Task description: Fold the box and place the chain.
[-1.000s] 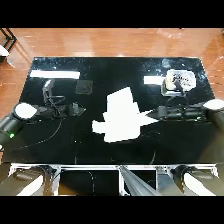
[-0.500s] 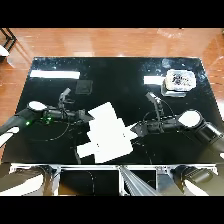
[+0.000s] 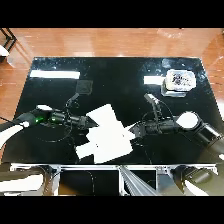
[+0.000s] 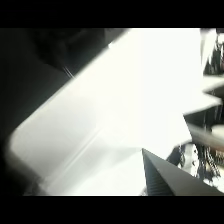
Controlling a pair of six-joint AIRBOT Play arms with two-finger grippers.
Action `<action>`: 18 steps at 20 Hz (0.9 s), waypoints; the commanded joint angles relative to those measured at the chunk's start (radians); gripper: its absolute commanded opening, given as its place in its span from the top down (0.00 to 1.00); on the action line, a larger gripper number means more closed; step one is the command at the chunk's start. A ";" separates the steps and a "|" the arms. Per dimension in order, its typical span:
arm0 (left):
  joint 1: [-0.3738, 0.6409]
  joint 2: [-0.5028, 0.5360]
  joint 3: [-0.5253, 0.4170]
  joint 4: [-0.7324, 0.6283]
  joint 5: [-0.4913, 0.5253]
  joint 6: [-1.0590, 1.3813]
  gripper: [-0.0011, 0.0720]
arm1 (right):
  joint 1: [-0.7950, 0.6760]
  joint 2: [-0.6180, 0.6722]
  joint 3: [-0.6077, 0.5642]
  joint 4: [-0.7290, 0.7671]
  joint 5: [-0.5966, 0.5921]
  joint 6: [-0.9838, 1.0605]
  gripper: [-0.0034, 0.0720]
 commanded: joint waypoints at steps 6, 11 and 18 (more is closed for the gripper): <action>-0.027 -0.010 0.000 -0.015 -0.069 0.264 0.15 | 0.002 0.001 0.000 0.002 -0.011 0.002 0.93; -0.027 -0.010 0.000 -0.015 -0.065 0.335 0.43 | 0.001 0.001 0.000 0.002 -0.012 0.002 0.92; -0.027 -0.009 0.000 -0.020 -0.066 0.463 0.95 | -0.010 0.001 0.000 -0.039 -0.023 0.053 0.92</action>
